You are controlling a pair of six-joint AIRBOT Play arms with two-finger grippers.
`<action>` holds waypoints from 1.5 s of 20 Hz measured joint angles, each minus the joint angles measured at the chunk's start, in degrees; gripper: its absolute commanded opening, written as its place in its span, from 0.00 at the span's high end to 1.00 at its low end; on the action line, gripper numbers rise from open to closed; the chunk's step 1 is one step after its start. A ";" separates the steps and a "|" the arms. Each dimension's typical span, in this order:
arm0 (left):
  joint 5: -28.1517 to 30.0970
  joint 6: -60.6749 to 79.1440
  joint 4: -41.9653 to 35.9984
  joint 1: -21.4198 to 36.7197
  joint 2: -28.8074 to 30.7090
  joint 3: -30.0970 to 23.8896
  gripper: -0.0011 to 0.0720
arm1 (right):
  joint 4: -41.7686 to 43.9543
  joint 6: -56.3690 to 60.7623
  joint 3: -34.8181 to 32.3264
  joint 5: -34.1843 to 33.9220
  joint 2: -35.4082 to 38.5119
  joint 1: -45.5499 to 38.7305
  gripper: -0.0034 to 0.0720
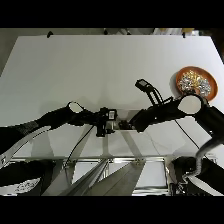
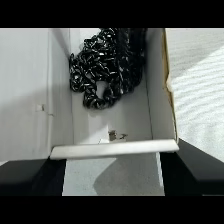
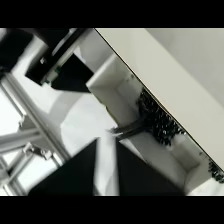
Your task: Fold the box and place the chain.
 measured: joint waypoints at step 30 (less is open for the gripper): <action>0.00 0.00 -0.02 0.00 0.00 0.00 0.45 | -35.54 22.25 14.49 4.98 -11.02 -19.65 0.68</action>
